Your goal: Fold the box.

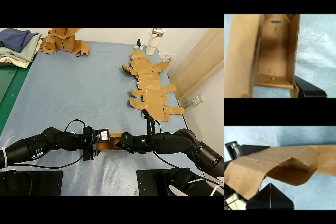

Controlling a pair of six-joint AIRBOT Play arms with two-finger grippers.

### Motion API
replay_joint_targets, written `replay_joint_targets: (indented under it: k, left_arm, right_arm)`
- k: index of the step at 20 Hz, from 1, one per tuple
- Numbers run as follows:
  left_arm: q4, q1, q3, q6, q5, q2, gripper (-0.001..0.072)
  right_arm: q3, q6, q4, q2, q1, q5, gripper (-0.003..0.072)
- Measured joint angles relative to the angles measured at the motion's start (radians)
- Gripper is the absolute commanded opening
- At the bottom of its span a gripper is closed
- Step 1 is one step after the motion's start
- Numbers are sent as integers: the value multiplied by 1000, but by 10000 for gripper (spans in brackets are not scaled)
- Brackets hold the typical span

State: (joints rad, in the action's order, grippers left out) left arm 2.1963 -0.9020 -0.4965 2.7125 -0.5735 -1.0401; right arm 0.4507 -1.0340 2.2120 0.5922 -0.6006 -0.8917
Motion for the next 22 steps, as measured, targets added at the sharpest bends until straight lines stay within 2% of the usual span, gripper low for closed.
replay_joint_targets:
  k: [12,22]
  left_arm:
    - [6,0,27,-35,7,-2,514]
    - [10,0,35,-35,8,-26,514]
  right_arm:
    - [52,-46,-17,7,0,-6,2]
    - [53,-85,-34,98,0,29,2]
